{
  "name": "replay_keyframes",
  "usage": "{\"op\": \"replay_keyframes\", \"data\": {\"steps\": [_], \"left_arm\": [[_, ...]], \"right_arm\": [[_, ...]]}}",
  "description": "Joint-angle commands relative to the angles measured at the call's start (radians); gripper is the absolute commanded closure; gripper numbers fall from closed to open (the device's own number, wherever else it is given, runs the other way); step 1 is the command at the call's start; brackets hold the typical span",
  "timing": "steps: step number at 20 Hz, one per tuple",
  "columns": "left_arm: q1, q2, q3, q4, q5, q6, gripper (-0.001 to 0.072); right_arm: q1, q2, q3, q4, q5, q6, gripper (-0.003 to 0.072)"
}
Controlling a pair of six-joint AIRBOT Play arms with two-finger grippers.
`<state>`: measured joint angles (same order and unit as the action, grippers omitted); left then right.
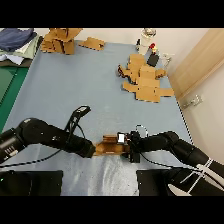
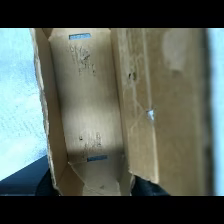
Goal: Fold the box.
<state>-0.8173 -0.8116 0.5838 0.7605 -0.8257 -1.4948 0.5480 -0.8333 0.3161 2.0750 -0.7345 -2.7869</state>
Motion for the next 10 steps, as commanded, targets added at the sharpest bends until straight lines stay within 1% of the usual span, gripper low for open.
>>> {"op": "replay_keyframes", "data": {"steps": [1,2,3,5,7,8,10], "left_arm": [[-0.061,-0.047,-0.037,-0.259,0.264,-0.036,0.0697],[-0.055,-0.077,-0.037,-0.323,0.304,0.009,0.0697],[-0.044,-0.111,-0.037,-0.390,0.321,0.060,0.0697],[-0.017,-0.179,-0.036,-0.533,0.327,0.194,0.0697],[-0.004,-0.236,-0.030,-0.650,0.360,0.311,0.0697],[-0.004,-0.261,-0.019,-0.668,0.382,0.345,0.0697],[-0.004,-0.311,0.010,-0.655,0.420,0.395,0.0697]], "right_arm": [[0.000,-0.001,0.000,0.000,0.000,0.000,0.0182],[0.000,-0.001,0.000,-0.002,0.000,0.000,0.0182],[0.000,-0.001,0.000,-0.004,0.000,0.000,0.0181],[0.000,-0.001,0.000,-0.004,0.000,0.000,0.0181],[0.000,-0.001,0.000,-0.007,0.000,0.000,0.0182],[0.000,-0.001,0.000,-0.008,0.000,0.000,0.0182],[0.000,-0.001,0.000,-0.008,0.000,0.000,0.0181]]}}
